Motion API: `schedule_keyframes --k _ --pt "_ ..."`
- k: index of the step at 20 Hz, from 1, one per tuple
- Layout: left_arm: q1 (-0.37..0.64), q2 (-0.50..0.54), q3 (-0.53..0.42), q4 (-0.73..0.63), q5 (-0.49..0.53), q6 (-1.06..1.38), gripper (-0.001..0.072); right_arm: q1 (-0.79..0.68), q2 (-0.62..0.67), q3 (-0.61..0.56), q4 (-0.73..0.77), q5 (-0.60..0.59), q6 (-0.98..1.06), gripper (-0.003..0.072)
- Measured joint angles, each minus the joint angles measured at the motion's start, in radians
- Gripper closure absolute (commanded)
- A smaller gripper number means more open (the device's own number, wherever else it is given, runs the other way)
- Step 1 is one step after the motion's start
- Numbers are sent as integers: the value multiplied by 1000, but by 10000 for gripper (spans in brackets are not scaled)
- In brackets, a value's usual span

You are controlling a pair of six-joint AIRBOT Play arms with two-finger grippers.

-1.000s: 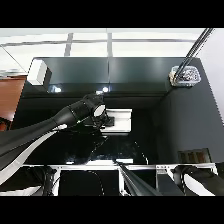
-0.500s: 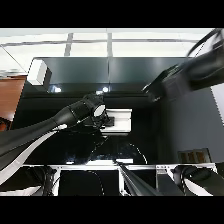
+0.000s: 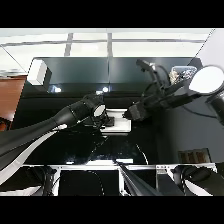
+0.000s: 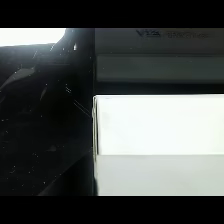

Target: Fold the box and place the chain.

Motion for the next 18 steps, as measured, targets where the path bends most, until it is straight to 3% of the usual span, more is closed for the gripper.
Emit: schedule_keyframes --k 4,10,11,12,13,18 --pt "0 0 0 0 0 0 680 14 0 -95 38 -115 -3 666" --pt "0 0 0 0 0 0 680 29 0 -130 53 -182 -4 665" --pt "0 0 0 0 0 0 680 30 0 -132 52 -189 -4 644" --pt "0 0 0 0 0 0 680 31 0 -134 47 -193 -4 426" --pt "0 0 0 0 0 0 680 31 0 -134 42 -197 -4 306" --pt "0 0 0 0 0 0 680 -30 1 -135 -8 -202 -4 306"
